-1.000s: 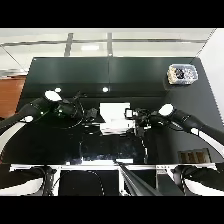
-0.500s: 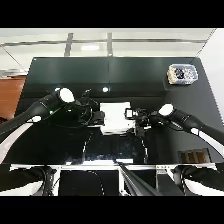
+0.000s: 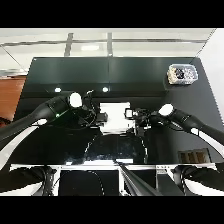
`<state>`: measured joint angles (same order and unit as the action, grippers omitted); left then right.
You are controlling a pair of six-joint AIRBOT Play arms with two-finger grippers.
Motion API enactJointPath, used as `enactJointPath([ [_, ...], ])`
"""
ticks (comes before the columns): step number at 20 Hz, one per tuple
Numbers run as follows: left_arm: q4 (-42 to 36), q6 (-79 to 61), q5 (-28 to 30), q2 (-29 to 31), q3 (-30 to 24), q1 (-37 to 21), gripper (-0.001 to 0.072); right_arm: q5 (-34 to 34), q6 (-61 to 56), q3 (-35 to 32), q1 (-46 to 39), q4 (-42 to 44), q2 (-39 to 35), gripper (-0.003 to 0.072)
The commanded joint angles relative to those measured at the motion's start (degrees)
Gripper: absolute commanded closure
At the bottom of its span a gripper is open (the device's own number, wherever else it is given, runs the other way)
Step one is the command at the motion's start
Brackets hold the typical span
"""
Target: Fold the box and place the chain.
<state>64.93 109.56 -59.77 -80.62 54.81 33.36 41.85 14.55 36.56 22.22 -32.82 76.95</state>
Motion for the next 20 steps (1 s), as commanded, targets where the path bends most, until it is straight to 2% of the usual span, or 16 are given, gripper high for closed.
enactJointPath([
  [1, 9.42, 8.31, 0.02, 0.02, 1.95, 3.04, 0.0462, 0.04, -0.04, -0.02, 0.04, -0.02, 0.02, 0.0485],
  [5, 20.0, 16.44, -1.53, -0.85, 5.66, 8.15, 0.0464, 0.04, -0.04, -0.02, 0.04, -0.02, 0.02, 0.0485],
  [12, 18.4, 21.46, -3.69, -5.27, 6.75, 10.54, 0.0471, 0.04, -0.04, -0.02, 0.04, -0.04, 0.02, 0.0485],
  [20, 18.82, 24.28, -3.45, -5.75, 7.06, 10.86, 0.0473, 0.04, -0.04, -0.02, 0.04, -0.02, 0.02, 0.0486],
])
